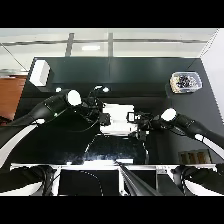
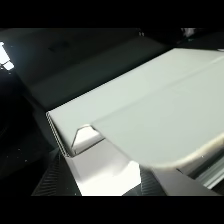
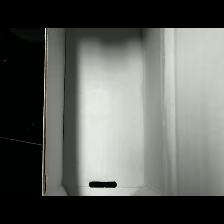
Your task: Fold the box and place the chain.
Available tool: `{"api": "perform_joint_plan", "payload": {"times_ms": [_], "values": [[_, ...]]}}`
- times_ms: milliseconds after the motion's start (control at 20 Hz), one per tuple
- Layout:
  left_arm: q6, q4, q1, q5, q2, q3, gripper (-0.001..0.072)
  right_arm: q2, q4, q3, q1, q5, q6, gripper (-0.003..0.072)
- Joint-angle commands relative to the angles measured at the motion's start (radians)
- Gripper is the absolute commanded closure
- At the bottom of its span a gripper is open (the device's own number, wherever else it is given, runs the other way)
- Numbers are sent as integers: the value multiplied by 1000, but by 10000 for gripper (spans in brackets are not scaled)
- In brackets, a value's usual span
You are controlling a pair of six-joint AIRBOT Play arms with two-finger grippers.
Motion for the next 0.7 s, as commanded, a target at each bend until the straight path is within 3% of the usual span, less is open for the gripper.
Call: {"api": "perform_joint_plan", "payload": {"times_ms": [0,250,650], "values": [[-119,92,-38,20,0,11,157,0,0,0,-1,0,0,451],[-244,205,-89,62,-2,13,157,0,0,0,-1,0,0,451],[-244,207,-80,71,-2,13,142,0,0,0,-1,0,0,451]]}}
